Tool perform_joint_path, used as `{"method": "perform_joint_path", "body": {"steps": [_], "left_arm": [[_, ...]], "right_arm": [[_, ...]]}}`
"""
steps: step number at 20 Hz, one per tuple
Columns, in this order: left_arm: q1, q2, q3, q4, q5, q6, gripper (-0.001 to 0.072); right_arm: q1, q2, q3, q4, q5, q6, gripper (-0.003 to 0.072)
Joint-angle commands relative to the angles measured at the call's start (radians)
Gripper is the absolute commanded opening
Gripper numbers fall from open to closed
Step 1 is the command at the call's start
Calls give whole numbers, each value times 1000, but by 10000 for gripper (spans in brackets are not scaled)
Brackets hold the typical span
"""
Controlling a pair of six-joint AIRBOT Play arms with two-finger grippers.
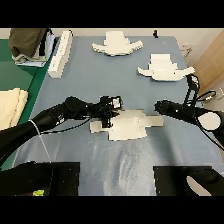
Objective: Fold the box.
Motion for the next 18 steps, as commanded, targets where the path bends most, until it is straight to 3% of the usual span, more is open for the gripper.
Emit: {"method": "perform_joint_path", "body": {"steps": [1, 18], "left_arm": [[-12, -1, -5, 7, 29, 5, 14], [-33, -2, -79, -27, 19, -3, 14]], "right_arm": [[1, 0, 1, 0, 0, 0, 18], [1, 0, 1, 1, 0, 0, 18]]}}
